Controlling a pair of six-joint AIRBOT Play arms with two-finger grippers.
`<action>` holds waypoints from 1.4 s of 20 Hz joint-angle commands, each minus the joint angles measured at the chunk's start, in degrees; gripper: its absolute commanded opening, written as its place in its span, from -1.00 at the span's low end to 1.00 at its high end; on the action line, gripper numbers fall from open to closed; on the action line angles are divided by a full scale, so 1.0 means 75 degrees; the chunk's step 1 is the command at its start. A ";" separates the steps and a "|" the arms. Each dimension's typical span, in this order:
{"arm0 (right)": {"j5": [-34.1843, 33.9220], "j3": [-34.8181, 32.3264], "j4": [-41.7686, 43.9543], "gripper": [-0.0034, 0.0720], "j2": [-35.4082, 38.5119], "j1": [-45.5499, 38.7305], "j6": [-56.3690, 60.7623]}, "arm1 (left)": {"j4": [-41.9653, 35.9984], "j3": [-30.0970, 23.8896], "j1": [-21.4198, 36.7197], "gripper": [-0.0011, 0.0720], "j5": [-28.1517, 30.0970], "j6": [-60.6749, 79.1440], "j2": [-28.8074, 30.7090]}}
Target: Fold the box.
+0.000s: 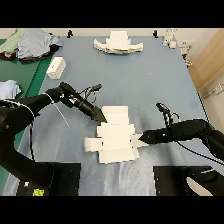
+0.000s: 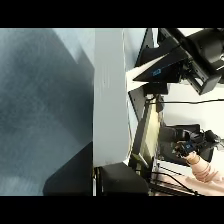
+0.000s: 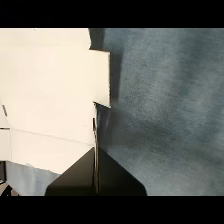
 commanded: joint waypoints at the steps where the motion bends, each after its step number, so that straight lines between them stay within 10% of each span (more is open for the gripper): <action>1: 0.0006 0.0000 -0.0044 -0.91 -0.0003 -0.0003 -0.0003 | -0.0012 0.0003 -0.0003 -0.94 -0.0009 0.0087 -0.0003; 5: 0.0050 0.0006 -0.0513 -0.47 0.0000 -0.0006 0.0003 | -0.0216 0.0015 -0.0003 -0.94 -0.0061 0.0341 -0.0003; 10: 0.0242 0.0277 -0.2553 -0.40 0.0000 -0.0017 0.1163 | -0.0239 0.0079 -0.0058 -0.95 0.0003 0.2238 0.0484; 14: 0.0256 0.0997 -0.4686 0.36 0.0003 -0.0017 0.3005 | -0.0114 0.0026 -0.0536 -0.96 0.0737 0.3421 0.1492; 28: 0.0542 0.2046 -0.6193 0.37 -0.0006 -0.0017 0.4811 | -0.1163 -0.3998 -0.3287 -0.95 0.6615 0.6304 0.4838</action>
